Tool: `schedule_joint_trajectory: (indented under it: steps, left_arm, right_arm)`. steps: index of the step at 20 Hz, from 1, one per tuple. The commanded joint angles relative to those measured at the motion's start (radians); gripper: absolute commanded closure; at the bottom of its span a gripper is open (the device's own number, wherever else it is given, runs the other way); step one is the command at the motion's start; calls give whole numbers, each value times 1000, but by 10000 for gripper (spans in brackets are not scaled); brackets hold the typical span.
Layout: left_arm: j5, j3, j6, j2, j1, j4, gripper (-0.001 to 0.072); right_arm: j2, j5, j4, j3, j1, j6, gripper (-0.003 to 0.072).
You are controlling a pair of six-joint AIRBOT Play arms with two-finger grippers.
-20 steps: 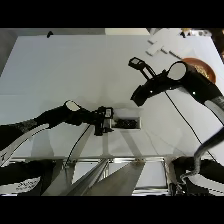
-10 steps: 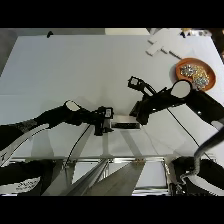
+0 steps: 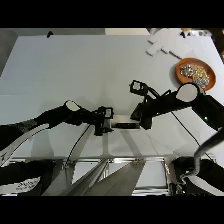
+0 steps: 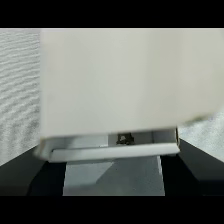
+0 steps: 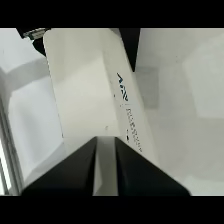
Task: Fold the box and place the chain.
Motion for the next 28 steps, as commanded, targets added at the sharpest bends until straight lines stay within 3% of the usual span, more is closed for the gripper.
schedule_joint_trajectory:
  steps: [1,8,14,21,23,28]
  left_arm:
    - [0,0,0,0,1,0,697]
    - [0,0,0,0,1,0,697]
    - [0,0,0,0,1,0,697]
    - [0,0,0,0,1,0,697]
    - [0,0,0,0,1,0,697]
    - [0,0,0,0,1,0,697]
  right_arm:
    - [2,5,-11,-29,30,-28,488]
    - [2,-31,-147,-36,85,-27,488]
    - [3,-76,-148,-36,85,-26,491]
    - [4,-98,-144,-36,85,-26,539]
    - [4,-97,-144,-36,85,-26,588]
    - [4,-108,-129,-36,85,-23,594]
